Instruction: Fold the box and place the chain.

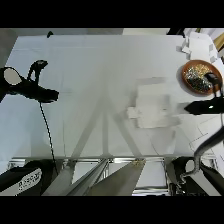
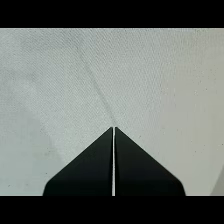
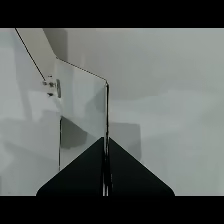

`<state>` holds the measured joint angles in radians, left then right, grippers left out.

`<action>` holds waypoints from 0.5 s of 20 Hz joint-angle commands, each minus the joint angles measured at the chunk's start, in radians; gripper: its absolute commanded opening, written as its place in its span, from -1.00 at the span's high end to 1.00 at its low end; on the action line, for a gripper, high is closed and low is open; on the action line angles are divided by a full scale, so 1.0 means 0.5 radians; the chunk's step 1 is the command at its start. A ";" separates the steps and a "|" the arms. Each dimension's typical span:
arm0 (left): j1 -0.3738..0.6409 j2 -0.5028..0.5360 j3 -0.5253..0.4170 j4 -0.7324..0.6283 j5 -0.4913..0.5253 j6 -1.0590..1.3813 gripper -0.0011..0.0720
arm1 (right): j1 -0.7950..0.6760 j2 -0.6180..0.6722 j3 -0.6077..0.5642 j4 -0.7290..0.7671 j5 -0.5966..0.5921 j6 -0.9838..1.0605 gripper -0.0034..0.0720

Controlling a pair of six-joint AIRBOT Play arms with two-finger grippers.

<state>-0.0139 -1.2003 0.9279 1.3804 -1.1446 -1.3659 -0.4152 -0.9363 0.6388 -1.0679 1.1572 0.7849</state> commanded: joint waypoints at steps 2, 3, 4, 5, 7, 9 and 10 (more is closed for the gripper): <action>0.000 0.002 0.000 0.001 0.000 0.001 0.94 | 0.475 0.320 -0.369 0.402 -0.249 -0.039 0.88; 0.000 0.002 0.000 0.001 0.001 0.001 0.94 | 0.571 0.349 -0.405 0.401 -0.278 0.011 0.88; 0.000 0.002 0.000 0.001 0.002 0.001 0.94 | 0.669 0.365 -0.436 0.402 -0.333 0.080 0.88; 0.000 0.002 0.000 -0.001 0.002 0.000 0.94 | 0.760 0.366 -0.455 0.401 -0.379 0.138 0.88; 0.000 0.002 0.000 0.000 0.002 0.000 0.94 | 0.954 0.366 -0.488 0.401 -0.539 0.228 0.88; 0.000 0.002 0.000 -0.036 0.029 0.000 0.94 | 1.136 0.365 -0.503 0.388 -0.694 0.332 0.88; 0.000 0.002 0.000 -0.081 0.031 0.000 0.94 | 1.213 0.365 -0.503 0.365 -0.757 0.379 0.88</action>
